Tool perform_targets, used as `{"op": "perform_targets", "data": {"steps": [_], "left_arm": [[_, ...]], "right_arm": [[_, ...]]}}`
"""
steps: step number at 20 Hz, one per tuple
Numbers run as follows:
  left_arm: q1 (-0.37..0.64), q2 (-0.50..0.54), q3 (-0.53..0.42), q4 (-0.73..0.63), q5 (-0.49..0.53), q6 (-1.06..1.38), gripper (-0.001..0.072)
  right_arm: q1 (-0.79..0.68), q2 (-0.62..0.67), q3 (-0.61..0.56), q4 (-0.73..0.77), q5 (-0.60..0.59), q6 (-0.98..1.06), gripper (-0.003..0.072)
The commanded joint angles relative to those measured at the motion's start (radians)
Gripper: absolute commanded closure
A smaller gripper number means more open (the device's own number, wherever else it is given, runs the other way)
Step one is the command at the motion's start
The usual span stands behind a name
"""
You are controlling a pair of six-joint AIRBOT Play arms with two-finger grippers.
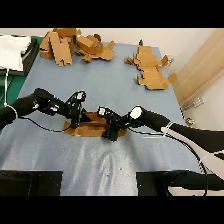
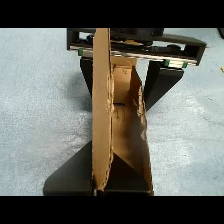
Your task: Fold the box.
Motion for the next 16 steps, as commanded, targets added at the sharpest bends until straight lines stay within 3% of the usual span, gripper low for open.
{"op": "perform_targets", "data": {"steps": [1, 16], "left_arm": [[0.0, 0.0, 0.0, 0.0, 0.002, 0.0, 0.0693], [0.0, 0.0, 0.0, -0.015, 0.003, 0.003, 0.0694]], "right_arm": [[0.0, 0.0, 0.0, -0.014, -0.003, 0.0, 0.0199], [0.0, -0.001, 0.0, -0.018, -0.002, 0.0, 0.0178]]}}
